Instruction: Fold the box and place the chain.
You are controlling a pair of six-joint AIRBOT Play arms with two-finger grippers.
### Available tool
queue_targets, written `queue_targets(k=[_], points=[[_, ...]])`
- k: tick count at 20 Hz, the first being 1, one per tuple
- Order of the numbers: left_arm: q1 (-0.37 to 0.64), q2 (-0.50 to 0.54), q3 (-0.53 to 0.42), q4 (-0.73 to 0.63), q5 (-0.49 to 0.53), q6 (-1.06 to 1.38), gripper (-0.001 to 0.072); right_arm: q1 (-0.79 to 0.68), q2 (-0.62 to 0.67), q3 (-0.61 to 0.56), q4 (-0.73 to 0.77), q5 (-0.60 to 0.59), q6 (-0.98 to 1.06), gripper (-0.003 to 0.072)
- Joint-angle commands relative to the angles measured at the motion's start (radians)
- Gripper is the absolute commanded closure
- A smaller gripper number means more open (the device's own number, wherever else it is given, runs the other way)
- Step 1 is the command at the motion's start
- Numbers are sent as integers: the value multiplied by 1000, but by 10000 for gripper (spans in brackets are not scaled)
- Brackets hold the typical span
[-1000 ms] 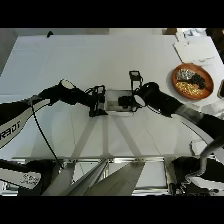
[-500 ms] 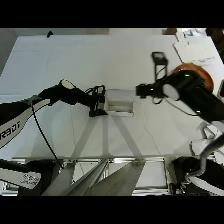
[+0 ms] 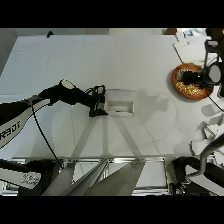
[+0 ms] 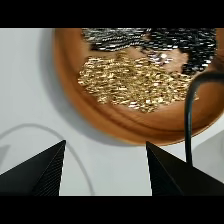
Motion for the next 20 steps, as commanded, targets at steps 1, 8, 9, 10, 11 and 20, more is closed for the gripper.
queue_targets(k=[1,8,9,10,11,20], points=[[0,0,0,0,0,0,453,-128,-93,0,57,-104,-88,126],[0,0,0,0,0,0,453,-163,-305,0,115,-256,-80,127],[0,0,0,0,0,0,453,-163,-333,0,116,-267,-77,127],[0,0,0,0,0,0,453,-163,-357,0,116,-272,-64,130],[0,0,0,0,0,0,453,-163,-382,0,116,-272,-46,139],[0,0,0,0,0,0,453,-163,-343,0,113,-304,-65,676]])
